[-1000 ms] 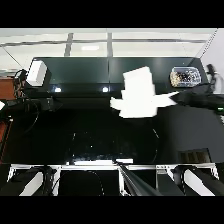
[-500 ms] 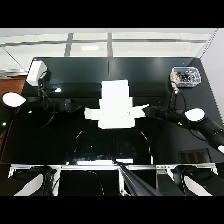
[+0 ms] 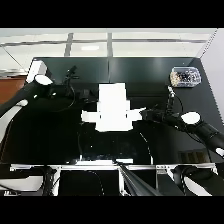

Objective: Fold the box and place the chain.

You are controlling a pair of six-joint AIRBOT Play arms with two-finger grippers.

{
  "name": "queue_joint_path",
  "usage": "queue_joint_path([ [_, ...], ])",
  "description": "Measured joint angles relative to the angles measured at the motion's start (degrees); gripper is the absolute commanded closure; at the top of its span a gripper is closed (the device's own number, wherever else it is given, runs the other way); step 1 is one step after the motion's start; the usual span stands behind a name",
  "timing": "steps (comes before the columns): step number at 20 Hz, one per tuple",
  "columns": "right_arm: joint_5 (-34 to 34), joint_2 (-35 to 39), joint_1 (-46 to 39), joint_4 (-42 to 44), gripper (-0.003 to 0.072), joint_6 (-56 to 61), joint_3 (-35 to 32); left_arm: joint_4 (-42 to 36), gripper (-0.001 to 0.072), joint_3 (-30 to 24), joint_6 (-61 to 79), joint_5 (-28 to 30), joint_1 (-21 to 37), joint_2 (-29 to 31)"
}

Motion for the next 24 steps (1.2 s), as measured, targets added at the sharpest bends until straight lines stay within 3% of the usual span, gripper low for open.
queue_joint_path([
  [7,1.68,0.0,0.04,0.52,0.0669,-0.31,-0.07,0.7,0.0022,12.24,-3.48,-8.35,-3.02,-12.48],
  [10,2.38,0.0,0.04,0.5,0.0669,-0.31,-0.07,0.68,0.0025,16.81,-1.14,-15.91,-3.8,-16.17],
  [12,2.69,0.0,0.04,0.48,0.0669,-0.35,-0.07,1.03,0.0119,18.56,1.36,-20.37,-4.22,-17.59],
  [13,2.75,0.0,0.04,0.46,0.0669,-0.42,-0.07,1.16,0.0212,19.12,2.82,-22.16,-4.48,-18.03],
  [16,3.17,0.0,0.04,0.31,0.0669,-0.44,-0.07,2.05,0.0314,20.76,6.45,-26.71,-5.51,-19.78],
  [19,3.54,0.0,0.04,-0.13,0.0669,-0.44,-0.07,3.8,0.0379,22.1,8.5,-29.62,-6.86,-21.29],
  [24,4.33,0.0,0.04,-0.46,0.0669,-0.39,-0.07,5.25,0.0381,22.75,10.84,-31.12,-7.67,-22.01],
])
